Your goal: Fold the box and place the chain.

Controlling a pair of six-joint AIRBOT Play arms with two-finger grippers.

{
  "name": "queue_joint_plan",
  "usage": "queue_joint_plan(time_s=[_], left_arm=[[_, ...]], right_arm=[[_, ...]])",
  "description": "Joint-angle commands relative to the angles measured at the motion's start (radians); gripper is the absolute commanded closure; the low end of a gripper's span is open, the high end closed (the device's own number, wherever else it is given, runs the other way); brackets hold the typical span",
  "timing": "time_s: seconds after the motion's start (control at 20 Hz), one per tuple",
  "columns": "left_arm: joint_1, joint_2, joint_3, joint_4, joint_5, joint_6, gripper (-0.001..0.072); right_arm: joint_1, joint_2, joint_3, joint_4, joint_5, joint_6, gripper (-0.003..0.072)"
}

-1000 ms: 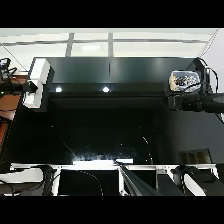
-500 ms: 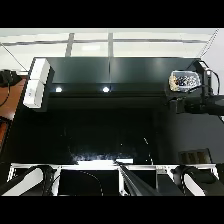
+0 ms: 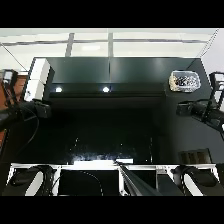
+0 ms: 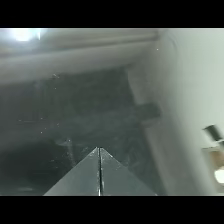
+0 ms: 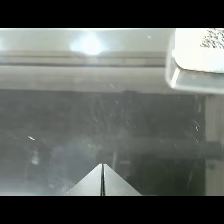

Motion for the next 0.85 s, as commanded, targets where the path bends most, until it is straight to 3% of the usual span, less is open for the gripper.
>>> queue_joint_plan(time_s=[0.0,0.25,0.8], left_arm=[[-0.060,0.074,-0.071,0.043,0.106,0.009,0.0680],[-0.060,0.074,-0.064,-0.037,0.153,0.009,0.0679],[-0.060,0.074,-0.064,-0.040,0.154,0.009,0.0680]], right_arm=[[0.000,0.011,-0.046,-0.032,-0.026,0.019,0.0672],[-0.001,0.011,-0.046,-0.032,-0.026,0.019,0.0672],[-0.001,0.011,-0.046,-0.032,-0.026,0.019,0.0672]])
